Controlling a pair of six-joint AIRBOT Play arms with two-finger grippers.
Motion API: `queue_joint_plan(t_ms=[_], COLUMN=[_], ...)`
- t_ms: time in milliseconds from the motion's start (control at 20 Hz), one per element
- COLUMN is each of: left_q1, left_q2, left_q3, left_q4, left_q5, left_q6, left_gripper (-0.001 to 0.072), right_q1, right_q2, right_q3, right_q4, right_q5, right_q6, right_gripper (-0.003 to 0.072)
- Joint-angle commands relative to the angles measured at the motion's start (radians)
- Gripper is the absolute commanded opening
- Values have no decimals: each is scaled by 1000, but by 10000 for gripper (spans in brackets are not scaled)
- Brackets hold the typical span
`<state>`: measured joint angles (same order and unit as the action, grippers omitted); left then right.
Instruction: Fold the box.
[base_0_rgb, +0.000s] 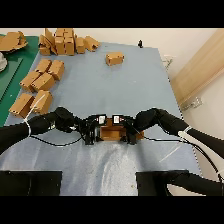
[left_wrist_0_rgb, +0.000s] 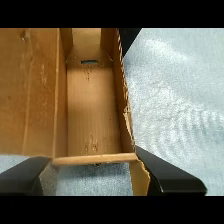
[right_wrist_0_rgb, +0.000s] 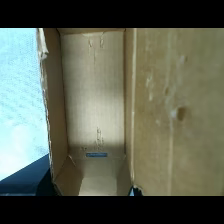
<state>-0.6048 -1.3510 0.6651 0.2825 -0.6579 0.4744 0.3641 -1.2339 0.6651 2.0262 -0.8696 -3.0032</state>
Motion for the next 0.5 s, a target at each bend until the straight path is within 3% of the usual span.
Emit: queue_joint_plan(t_ms=[0, 50, 100, 450], left_q1=[0, 0, 0, 0], left_q2=[-1, -1, -1, -1], left_q3=[0, 0, 0, 0], left_q4=[2, 2, 2, 2], left_q5=[-3, -3, -3, -4], left_q6=[0, 0, 0, 0], left_gripper=[555, 505, 404, 401], right_q1=[-1, -1, -1, -1], right_q2=[0, 0, 0, 0], right_q3=[-1, -1, -1, -1], right_q4=[-4, -4, -4, -4], right_q5=[1, 0, 1, 0], right_q6=[1, 1, 1, 1], right_gripper=[501, 501, 501, 501])
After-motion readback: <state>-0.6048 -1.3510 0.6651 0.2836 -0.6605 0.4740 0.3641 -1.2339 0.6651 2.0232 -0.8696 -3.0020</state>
